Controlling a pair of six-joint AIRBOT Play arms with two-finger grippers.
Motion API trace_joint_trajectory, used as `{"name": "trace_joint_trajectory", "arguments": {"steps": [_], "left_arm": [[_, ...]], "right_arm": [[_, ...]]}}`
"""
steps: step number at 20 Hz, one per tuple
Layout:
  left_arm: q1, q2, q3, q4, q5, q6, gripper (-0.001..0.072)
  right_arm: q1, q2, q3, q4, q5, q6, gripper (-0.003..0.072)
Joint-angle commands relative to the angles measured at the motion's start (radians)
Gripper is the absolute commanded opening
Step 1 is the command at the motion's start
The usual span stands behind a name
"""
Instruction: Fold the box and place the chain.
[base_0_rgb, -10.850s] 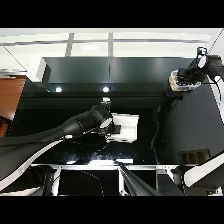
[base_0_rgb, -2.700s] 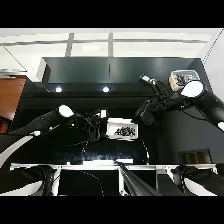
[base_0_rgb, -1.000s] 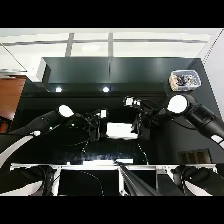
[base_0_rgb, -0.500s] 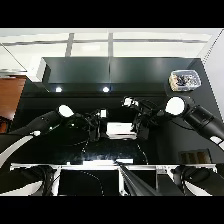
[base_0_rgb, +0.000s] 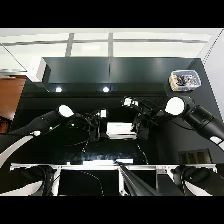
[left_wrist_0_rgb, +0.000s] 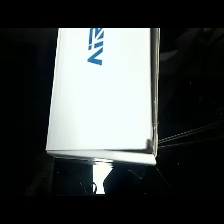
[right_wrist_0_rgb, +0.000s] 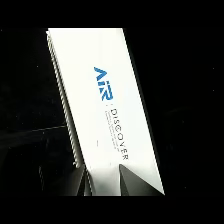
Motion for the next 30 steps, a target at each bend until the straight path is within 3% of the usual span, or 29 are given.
{"name": "trace_joint_trajectory", "arguments": {"steps": [1,21,24,27,28,29,30], "left_arm": [[-0.001,0.000,0.000,0.000,0.000,0.001,0.0490],[-0.001,0.000,0.000,0.000,0.000,0.001,0.0490],[-0.001,0.000,0.000,0.000,0.000,0.001,0.0490],[-0.001,0.000,0.000,0.000,0.000,0.001,0.0490],[-0.001,0.000,0.000,0.000,0.000,0.000,0.0490],[-0.001,0.000,0.000,0.000,0.000,0.001,0.0490],[-0.001,0.000,0.000,0.000,0.000,0.001,0.0490]], "right_arm": [[0.001,-0.004,0.000,0.002,0.000,0.001,0.0235],[0.037,-0.011,-0.041,0.003,-0.027,0.034,0.0277],[0.035,0.004,-0.018,0.005,0.009,0.090,0.0277],[-0.002,0.060,0.005,0.004,0.065,0.282,0.0276],[-0.034,0.079,0.003,0.008,0.093,0.399,0.0223],[-0.071,0.087,-0.010,0.046,0.109,0.493,0.0083],[-0.101,0.086,-0.033,0.127,0.109,0.549,0.0029]]}}
